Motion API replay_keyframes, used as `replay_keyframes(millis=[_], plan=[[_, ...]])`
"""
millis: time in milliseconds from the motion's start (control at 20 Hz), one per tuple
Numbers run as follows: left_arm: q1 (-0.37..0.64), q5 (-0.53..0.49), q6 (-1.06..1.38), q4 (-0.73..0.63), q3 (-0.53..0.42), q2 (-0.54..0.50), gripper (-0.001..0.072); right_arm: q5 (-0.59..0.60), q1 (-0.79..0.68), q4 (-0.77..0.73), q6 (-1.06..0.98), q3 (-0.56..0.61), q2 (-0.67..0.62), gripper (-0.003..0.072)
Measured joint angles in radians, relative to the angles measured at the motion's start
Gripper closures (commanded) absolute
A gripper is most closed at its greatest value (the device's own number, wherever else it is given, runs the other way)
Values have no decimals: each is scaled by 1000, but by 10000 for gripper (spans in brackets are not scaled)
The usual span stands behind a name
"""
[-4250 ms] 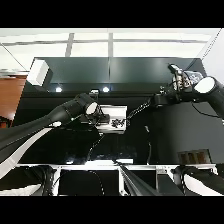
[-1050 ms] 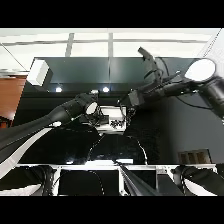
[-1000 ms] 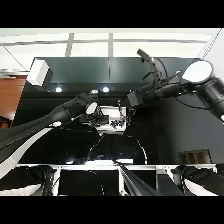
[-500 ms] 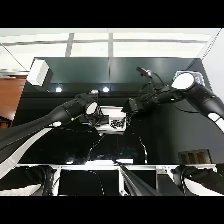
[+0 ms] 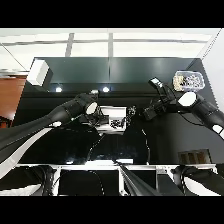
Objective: Fold the box and place the chain.
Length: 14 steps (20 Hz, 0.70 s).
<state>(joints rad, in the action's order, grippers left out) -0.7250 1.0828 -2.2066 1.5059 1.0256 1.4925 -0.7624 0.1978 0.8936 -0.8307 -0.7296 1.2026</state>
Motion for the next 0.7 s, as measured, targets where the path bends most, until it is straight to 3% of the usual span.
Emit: replay_keyframes(millis=[350, 700], plan=[[0, 0, 0, 0, 0, 0, 678, 234, 140, 32, -332, 35, 65, -26], [0, 0, 0, 0, 0, 0, 678, 233, 277, 332, -763, -76, 169, -26]])
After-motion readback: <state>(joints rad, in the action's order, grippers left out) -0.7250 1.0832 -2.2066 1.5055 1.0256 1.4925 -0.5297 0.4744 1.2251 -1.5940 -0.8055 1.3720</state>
